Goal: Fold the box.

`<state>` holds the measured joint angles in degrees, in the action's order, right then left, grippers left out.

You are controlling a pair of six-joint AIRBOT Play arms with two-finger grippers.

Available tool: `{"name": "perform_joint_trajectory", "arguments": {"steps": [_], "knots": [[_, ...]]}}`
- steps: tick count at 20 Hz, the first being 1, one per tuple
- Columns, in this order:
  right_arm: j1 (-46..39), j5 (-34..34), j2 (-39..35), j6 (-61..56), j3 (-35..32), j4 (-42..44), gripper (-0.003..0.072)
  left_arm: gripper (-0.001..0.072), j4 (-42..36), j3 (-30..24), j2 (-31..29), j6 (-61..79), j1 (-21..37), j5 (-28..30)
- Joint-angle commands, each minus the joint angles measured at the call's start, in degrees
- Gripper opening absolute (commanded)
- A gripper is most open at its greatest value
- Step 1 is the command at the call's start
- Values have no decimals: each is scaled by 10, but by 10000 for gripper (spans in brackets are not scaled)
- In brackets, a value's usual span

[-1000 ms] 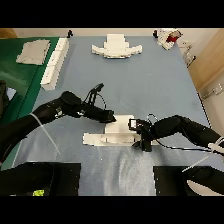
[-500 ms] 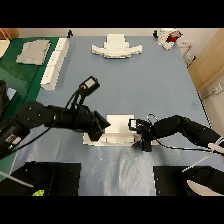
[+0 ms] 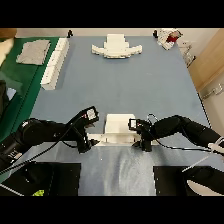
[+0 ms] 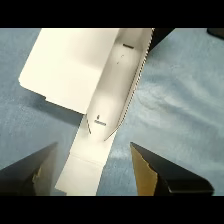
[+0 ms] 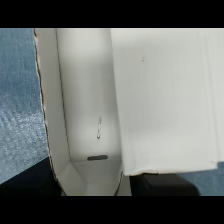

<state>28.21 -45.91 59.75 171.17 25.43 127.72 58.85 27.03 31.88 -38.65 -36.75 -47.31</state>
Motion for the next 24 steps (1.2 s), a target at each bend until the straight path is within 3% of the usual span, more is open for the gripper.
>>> {"name": "perform_joint_trajectory", "arguments": {"steps": [1, 6, 12, 13, 14, 15, 17, 24], "knots": [[0, 0, -1, 0, 0, 0, 451, 696, 2, -29, 4, 101, 19, 9], [0, 0, -1, 0, 0, 0, 451, 696, -81, -41, 78, 227, 19, 40], [0, 0, -1, 0, 0, 0, 451, 694, -125, -40, 176, 302, 19, 99], [0, 0, -1, 0, 0, 0, 451, 648, -135, -40, 184, 313, 19, 104], [0, 0, -1, 0, 0, 0, 451, 468, -151, -40, 190, 328, 18, 109], [0, 0, -1, 0, 0, 0, 451, 336, -167, -40, 194, 353, 18, 109], [0, 0, -1, 0, 0, 0, 451, 225, -203, -40, 202, 404, 18, 109], [0, 0, -1, 0, 0, 0, 451, 223, -256, -37, 235, 439, 17, 109]]}}
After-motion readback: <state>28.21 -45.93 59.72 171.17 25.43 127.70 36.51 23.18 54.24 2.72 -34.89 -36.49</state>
